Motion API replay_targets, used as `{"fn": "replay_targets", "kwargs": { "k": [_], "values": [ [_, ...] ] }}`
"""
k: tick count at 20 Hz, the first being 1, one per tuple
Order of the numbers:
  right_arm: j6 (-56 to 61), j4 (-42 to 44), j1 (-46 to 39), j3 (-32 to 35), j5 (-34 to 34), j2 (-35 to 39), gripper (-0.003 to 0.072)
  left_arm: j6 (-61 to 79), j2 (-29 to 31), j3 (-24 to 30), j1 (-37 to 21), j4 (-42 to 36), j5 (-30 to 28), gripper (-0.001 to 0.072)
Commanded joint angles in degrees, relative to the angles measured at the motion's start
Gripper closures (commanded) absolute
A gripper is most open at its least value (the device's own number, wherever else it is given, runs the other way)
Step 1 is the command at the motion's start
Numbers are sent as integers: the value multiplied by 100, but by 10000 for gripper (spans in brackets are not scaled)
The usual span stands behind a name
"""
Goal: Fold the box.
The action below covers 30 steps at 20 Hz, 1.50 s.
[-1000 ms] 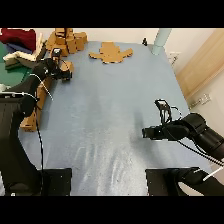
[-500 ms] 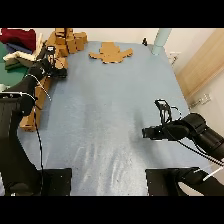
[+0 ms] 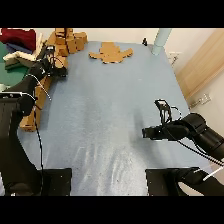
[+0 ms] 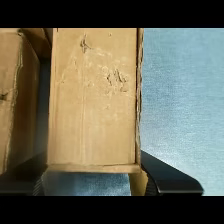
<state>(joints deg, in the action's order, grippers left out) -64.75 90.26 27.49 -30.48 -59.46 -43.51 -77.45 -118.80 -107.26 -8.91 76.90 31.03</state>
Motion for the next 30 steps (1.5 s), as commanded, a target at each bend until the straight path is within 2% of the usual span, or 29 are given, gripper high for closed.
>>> {"fn": "replay_targets", "kwargs": {
  "k": [1, 5, 13, 14, 15, 20, 22, 27, 30],
  "values": [
    [0, 0, 0, -4, 0, -4, 681, 11, -2, -4, -13, 39, 201, 336],
    [0, 0, 0, -4, 0, -4, 681, 9, -4, -4, -9, 326, 575, 335],
    [0, 0, 0, -4, 0, -4, 680, 7, -2, -4, 35, 286, 769, 331],
    [0, 0, 0, -4, 0, -4, 680, 7, -2, -4, 33, 286, 811, 136],
    [0, 0, 0, -4, 0, -4, 680, -9, -2, -4, 33, 284, 835, 16],
    [0, 0, 0, -4, 0, -4, 680, 0, 26, -13, 9, 293, 1239, 14],
    [0, 0, 0, -4, 0, -4, 680, -2, 63, -168, -11, 289, 1652, 7],
    [0, 0, 0, -4, 0, -4, 680, -7, 118, -1008, -11, 402, 2986, 7],
    [0, 0, 0, -4, 0, -4, 680, -17, 391, -1069, -9, 409, 3394, 10]
  ]
}}
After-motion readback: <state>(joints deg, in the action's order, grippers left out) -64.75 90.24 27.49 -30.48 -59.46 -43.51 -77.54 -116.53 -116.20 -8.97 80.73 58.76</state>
